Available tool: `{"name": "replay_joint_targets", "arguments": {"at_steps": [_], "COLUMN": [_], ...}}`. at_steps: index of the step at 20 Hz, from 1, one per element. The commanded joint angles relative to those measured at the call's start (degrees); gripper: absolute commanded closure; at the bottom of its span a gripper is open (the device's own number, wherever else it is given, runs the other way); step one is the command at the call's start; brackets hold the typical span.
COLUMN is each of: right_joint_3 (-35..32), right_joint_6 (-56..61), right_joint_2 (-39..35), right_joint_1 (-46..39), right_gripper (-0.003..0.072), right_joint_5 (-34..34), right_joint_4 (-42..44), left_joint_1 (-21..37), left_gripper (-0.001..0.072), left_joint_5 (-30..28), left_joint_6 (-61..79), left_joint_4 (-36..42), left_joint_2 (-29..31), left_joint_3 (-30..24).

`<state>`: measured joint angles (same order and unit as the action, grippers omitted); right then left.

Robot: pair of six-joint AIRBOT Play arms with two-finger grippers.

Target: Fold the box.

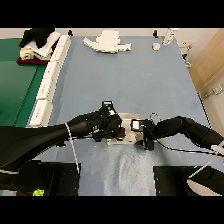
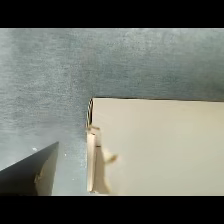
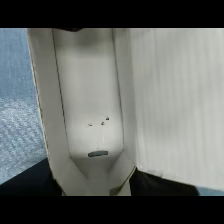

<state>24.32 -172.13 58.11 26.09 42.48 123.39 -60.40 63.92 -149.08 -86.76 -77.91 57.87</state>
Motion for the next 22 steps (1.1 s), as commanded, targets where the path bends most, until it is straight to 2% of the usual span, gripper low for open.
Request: {"name": "replay_joint_targets", "arguments": {"at_steps": [1,5,6,8,12,14,17,19,22], "right_joint_3": [0.02,0.02,0.00,0.02,0.02,0.02,0.02,0.02,0.00], "right_joint_6": [0.04,0.02,0.02,0.04,0.02,0.02,0.02,0.04,0.02], "right_joint_2": [0.04,0.04,0.04,0.04,0.04,0.04,0.04,0.04,0.04], "right_joint_1": [-0.02,-0.02,-0.02,-0.02,-0.02,-0.02,-0.02,-0.02,-0.02], "right_gripper": [0.0234,0.0234,0.0234,0.0234,0.0234,0.0234,0.0233,0.0233,0.0233], "right_joint_5": [0.00,0.00,0.00,0.00,-0.02,0.00,0.00,0.00,0.00], "right_joint_4": [0.02,0.02,0.02,0.02,0.02,0.02,0.02,0.02,0.02], "left_joint_1": [0.13,0.11,0.11,0.11,2.25,5.73,11.39,15.58,23.21], "left_gripper": [0.0055,0.0057,0.0149,0.0705,0.0698,0.0698,0.0699,0.0699,0.0699], "left_joint_5": [0.66,7.52,9.70,12.61,11.08,9.33,10.40,10.25,5.97], "left_joint_6": [2.80,8.24,8.96,14.03,26.56,37.11,53.09,62.95,81.59], "left_joint_4": [-0.07,-0.57,-1.03,-2.49,-3.87,-0.68,4.28,5.79,16.20], "left_joint_2": [2.36,10.49,12.68,16.55,19.28,19.17,19.41,19.85,22.49], "left_joint_3": [0.11,0.11,0.11,0.09,0.09,0.09,-0.37,-2.69,-8.35]}}
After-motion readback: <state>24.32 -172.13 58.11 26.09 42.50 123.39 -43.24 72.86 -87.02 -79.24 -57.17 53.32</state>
